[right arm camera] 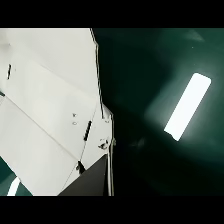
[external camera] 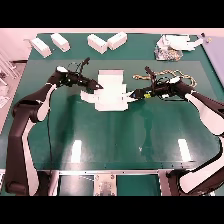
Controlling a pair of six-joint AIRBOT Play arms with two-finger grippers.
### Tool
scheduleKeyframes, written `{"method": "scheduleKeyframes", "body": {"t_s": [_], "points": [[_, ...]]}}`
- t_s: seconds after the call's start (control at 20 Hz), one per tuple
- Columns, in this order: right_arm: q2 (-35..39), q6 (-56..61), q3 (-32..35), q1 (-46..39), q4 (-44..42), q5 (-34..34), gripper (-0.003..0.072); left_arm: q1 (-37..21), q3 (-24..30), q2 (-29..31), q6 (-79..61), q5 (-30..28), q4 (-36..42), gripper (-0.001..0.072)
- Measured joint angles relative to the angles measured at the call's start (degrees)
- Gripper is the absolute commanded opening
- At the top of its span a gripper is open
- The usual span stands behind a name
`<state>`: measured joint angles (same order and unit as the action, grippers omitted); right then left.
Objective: Fold the box and place the chain.
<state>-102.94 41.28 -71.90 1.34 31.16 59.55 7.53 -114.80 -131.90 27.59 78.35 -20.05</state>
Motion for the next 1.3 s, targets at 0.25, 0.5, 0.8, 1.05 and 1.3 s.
{"method": "scheduleKeyframes", "body": {"t_s": [0.25, 0.5, 0.8, 1.05, 1.3], "points": [[0.0, -0.04, 0.0, -0.13, -0.11, 0.04, 0.0235, -0.07, 0.0, 0.0, -14.91, 3.67, 3.63, 0.0017], [0.0, -1.79, 0.0, -2.32, -3.23, 0.13, 0.0235, -0.2, 0.0, 0.0, -26.49, 7.04, 5.38, 0.0016], [0.0, -3.72, 0.0, -5.46, -6.91, -0.02, 0.0236, -0.2, 0.55, 0.02, -33.88, 8.98, 5.68, 0.0014], [0.0, -6.38, 0.0, -7.02, -9.16, -0.13, 0.0236, -0.22, 2.91, 0.15, -38.16, 8.44, 5.77, 0.0014], [0.0, -7.21, 0.0, -7.72, -9.77, -1.42, 0.0235, -0.2, 3.82, 0.42, -39.63, 7.34, 4.85, 0.0014]]}}
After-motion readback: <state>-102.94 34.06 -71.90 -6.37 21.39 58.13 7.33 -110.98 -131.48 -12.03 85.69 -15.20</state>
